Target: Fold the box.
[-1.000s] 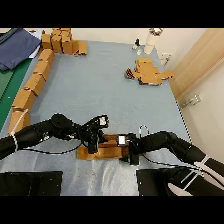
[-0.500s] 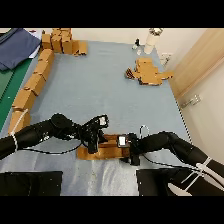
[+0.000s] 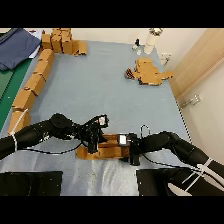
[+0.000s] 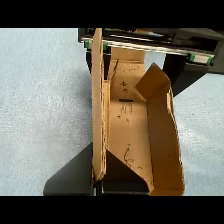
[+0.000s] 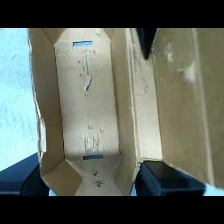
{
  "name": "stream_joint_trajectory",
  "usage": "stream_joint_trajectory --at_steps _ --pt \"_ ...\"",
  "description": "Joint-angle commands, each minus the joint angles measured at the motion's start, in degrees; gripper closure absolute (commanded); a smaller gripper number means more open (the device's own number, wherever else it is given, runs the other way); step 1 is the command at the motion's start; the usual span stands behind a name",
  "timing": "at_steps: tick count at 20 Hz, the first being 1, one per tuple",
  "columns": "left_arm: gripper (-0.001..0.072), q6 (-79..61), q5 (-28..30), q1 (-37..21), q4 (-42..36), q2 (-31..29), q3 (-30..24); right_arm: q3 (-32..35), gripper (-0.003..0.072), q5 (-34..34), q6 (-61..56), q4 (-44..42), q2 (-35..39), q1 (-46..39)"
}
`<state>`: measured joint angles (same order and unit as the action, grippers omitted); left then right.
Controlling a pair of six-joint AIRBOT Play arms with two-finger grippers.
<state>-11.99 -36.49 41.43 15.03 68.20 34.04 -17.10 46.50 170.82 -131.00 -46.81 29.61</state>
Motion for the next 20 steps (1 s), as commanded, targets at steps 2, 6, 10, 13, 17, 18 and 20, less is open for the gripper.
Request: stream_joint_trajectory --at_steps 2,6,10,13,17,18,20 --pt "0.0697 0.0 -0.1 0.0 0.0 0.0 0.1 0.3 0.0031 -0.6 0.0 -0.3 0.0 0.0" --pt "0.0697 0.0 0.0 0.0 0.0 0.0 0.1 1.0 0.0031 -0.6 0.0 -0.3 0.0 0.0" --pt "0.0697 0.0 0.0 0.0 0.0 0.0 0.1 1.0 0.0039 -0.6 0.0 0.1 -0.4 0.0" --pt "0.0697 0.0 0.0 0.0 0.0 0.0 0.1 1.0 0.0054 -0.5 0.0 0.8 -0.4 0.0" --pt "0.0697 0.0 0.0 0.0 0.0 0.0 0.1 1.0 0.0111 -0.6 0.0 2.0 -0.4 0.0" --pt "0.0697 0.0 0.0 0.0 0.0 0.0 0.1 1.0 0.0110 -0.6 0.0 2.0 -0.4 0.0" --pt "0.0697 0.0 0.0 0.0 0.0 0.0 0.1 1.0 0.0109 -0.6 0.0 2.0 -0.4 0.0"
